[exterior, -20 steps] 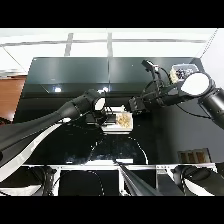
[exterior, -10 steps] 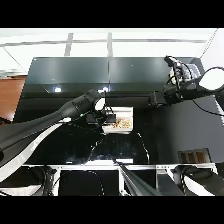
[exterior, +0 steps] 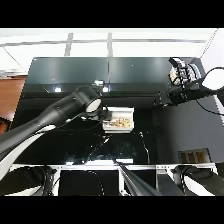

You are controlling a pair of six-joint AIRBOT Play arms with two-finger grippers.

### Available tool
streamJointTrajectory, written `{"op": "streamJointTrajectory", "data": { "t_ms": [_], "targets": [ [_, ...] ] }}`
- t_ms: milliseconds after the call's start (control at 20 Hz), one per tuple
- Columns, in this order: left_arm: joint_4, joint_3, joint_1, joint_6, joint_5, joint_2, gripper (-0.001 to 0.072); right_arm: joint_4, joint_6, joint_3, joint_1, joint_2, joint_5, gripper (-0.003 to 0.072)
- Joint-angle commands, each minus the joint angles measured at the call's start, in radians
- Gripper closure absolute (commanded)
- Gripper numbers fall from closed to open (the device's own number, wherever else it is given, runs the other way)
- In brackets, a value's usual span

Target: Fold the box and place the chain.

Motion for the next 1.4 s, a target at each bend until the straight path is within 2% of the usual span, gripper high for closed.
{"op": "streamJointTrajectory", "data": {
  "t_ms": [0,100,200,300,350,400,500,600,750,800,850,950,1200,1350],
  "targets": [
    [0.25,-0.118,0.05,0.085,-0.072,0.169,0.0124,-0.051,0.0,0.0,-0.001,0.001,-0.034,0.0382],
    [0.18,-0.255,0.208,0.085,-0.015,0.222,0.0124,-0.114,0.001,0.0,-0.001,0.001,-0.078,0.0382],
    [-0.106,-0.386,0.403,0.201,0.16,0.231,0.0126,-0.128,0.001,0.0,-0.001,0.0,-0.106,0.0382],
    [-0.534,-0.478,0.547,0.654,0.357,0.223,0.0127,-0.127,0.004,0.0,-0.001,0.0,-0.122,0.0382],
    [-0.743,-0.499,0.589,0.983,0.385,0.216,0.0127,-0.127,0.005,0.0,-0.001,0.0,-0.124,0.0382],
    [-0.876,-0.502,0.609,1.308,0.344,0.209,0.0126,-0.127,0.005,0.0,-0.001,0.0,-0.121,0.0382],
    [-0.921,-0.502,0.605,1.741,0.285,0.207,0.0123,-0.128,0.004,0.0,-0.001,0.0,-0.116,0.0382],
    [-0.908,-0.502,0.58,1.991,0.302,0.205,-0.001,-0.127,0.005,0.0,-0.001,0.0,-0.114,0.0382],
    [-0.959,-0.502,0.531,2.345,0.389,0.188,-0.0011,-0.128,0.024,0.0,-0.001,-0.001,-0.115,0.0382],
    [-1.02,-0.501,0.523,2.416,0.406,0.167,-0.001,-0.127,0.024,0.0,-0.001,-0.001,-0.115,0.0382],
    [-1.078,-0.498,0.521,2.47,0.389,0.138,-0.001,-0.127,0.026,0.0,-0.001,-0.001,-0.115,0.0382],
    [-1.102,-0.487,0.511,2.518,0.35,0.091,-0.001,-0.127,0.026,0.0,-0.001,-0.001,-0.115,0.0382],
    [-1.103,-0.484,0.426,2.523,0.391,0.048,-0.001,-0.127,0.026,0.0,-0.001,-0.001,-0.118,0.0382],
    [-1.102,-0.484,0.414,2.521,0.399,0.034,-0.001,-0.127,0.026,0.0,-0.001,-0.001,-0.118,0.0382]
  ]
}}
